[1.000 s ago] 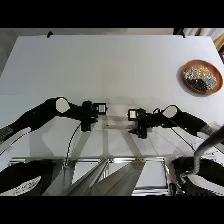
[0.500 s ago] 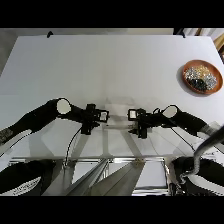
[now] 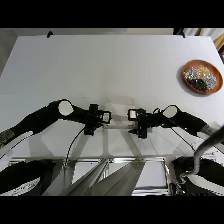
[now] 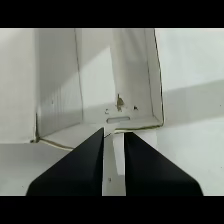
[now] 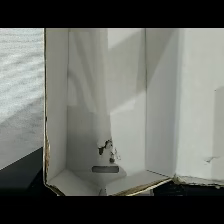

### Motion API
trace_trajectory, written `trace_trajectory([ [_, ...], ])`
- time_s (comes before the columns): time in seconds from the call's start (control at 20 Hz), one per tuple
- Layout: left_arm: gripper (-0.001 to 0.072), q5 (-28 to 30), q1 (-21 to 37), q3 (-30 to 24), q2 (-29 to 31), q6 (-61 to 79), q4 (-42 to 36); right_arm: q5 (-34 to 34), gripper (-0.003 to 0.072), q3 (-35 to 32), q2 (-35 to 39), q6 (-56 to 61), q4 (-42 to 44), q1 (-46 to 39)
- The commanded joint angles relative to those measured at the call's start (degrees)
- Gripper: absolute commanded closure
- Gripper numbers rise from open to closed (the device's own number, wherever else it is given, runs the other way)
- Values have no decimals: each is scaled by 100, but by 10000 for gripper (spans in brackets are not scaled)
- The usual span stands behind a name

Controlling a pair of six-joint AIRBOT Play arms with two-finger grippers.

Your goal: Fold the box and place the chain.

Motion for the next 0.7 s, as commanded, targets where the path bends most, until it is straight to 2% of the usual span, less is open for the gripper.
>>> trace_trajectory([
  [0.0,574,-94,-48,2,2,-116,2,2,385,4,4,-4,-2,2],
  [0.15,574,-551,70,2,9,-485,334,2,385,4,4,-4,-2,2],
  [0.3,574,-754,168,2,9,-614,525,2,385,4,4,-4,-2,2],
  [0.5,574,-785,358,2,9,-984,623,2,385,4,4,-4,-2,2],
  [0.65,573,-372,428,2,7,-885,584,2,385,4,4,-4,0,2],
])
